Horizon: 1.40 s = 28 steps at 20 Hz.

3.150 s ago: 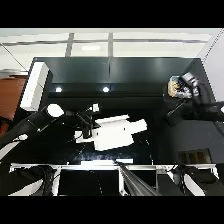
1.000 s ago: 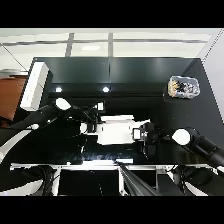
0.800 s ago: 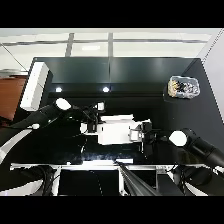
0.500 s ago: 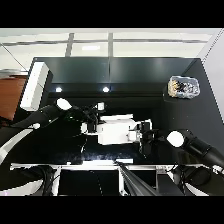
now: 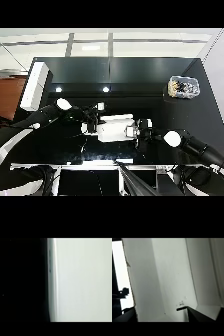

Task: Fold the box and place the chain.

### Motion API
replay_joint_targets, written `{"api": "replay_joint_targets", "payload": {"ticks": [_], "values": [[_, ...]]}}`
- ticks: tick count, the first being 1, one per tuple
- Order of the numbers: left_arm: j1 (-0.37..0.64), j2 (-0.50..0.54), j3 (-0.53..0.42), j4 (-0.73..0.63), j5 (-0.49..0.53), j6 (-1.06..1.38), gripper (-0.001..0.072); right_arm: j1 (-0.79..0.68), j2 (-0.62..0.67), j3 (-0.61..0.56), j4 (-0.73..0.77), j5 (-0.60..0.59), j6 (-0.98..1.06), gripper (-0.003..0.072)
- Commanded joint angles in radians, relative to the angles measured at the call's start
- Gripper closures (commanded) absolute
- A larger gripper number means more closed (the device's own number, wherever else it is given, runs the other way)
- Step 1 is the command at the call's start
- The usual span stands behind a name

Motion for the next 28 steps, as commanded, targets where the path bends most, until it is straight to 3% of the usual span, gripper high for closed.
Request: {"api": "replay_joint_targets", "payload": {"ticks": [1, 12, 17, 22, 28], "values": [[0.0, -0.001, 0.0, 0.001, -0.011, 0.0, 0.0679, -0.025, -0.001, 0.034, 0.001, -0.026, 0.021, -0.0023], [0.0, -0.001, 0.0, 0.001, -0.008, 0.001, 0.0679, -0.113, -0.002, 0.073, 0.086, 0.024, -0.01, -0.0024], [0.0, 0.0, 0.0, 0.001, -0.009, 0.001, 0.0679, -0.121, -0.048, 0.073, 0.288, 0.032, -0.225, -0.0025], [0.0, 0.0, 0.001, 0.002, -0.009, 0.001, 0.0679, -0.23, -0.072, 0.076, 0.414, 0.156, -0.343, -0.0024], [0.0, 0.0, 0.001, 0.002, -0.008, 0.0, 0.0679, -0.24, -0.134, 0.075, 0.43, 0.254, -0.369, -0.0024]]}}
